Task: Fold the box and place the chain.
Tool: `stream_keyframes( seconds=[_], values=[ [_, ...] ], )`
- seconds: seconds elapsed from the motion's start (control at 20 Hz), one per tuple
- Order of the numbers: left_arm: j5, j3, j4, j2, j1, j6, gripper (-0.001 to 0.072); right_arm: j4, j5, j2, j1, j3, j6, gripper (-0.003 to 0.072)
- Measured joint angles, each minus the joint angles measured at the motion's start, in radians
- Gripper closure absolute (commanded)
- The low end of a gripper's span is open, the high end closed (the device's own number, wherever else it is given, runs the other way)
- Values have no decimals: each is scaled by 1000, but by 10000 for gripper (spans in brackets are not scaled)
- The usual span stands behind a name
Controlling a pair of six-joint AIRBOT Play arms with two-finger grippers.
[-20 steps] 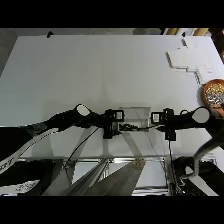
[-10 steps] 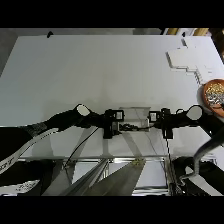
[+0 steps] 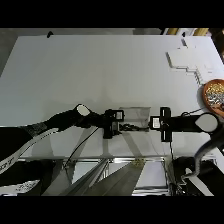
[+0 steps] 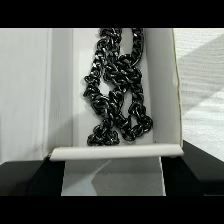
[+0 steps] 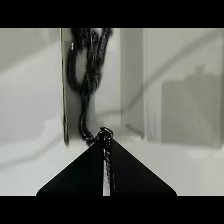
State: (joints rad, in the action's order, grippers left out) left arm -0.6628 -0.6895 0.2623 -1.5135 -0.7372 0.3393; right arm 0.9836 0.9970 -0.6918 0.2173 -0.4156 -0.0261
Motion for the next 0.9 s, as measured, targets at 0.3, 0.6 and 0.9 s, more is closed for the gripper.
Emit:
stream_keyframes(
  seconds=[0.3, 0.6, 0.9],
  values=[
    [0, 0, 0, 0, 0, 0, 456, -338, -26, 78, 32, 0, 23, 670],
    [0, 0, 0, 0, 0, 0, 456, -567, -93, -48, 133, 0, 30, 670],
    [0, 0, 0, 0, 0, 0, 456, -545, -181, -156, 204, -2, 109, 461]
  ],
)
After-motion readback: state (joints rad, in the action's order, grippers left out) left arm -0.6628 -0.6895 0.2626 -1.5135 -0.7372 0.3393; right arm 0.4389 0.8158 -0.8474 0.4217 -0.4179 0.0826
